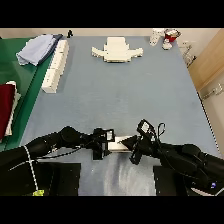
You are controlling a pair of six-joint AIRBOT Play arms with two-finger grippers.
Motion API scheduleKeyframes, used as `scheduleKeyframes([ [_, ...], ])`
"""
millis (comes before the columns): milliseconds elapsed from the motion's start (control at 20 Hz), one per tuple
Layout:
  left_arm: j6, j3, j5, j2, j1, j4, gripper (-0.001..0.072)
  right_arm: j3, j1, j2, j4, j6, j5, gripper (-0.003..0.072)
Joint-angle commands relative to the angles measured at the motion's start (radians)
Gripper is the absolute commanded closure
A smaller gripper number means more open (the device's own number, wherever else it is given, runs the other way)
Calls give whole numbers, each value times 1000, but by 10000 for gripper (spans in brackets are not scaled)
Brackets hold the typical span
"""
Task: Fold the box.
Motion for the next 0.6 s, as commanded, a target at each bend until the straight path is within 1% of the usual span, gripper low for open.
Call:
scheduleKeyframes([
  [0, -1, 0, 0, 0, 0, 0, 273, 99, -117, -18, -101, 20, -200, 648],
  [50, -1, 0, 0, 0, 0, 0, 273, 145, -179, -45, -158, 50, -290, 677],
  [150, -1, 0, 0, 0, 0, 0, 273, 252, -313, -126, -251, 96, -449, 679],
  [250, -1, 0, 0, 0, 0, 0, 272, 376, -435, -236, -301, 95, -570, 680],
  [400, -1, 0, 0, 0, 0, 0, 273, 550, -571, -423, -344, 96, -692, 681],
  [550, -1, 0, 0, 0, 0, 0, 272, 668, -641, -586, -345, 121, -760, 681],
])
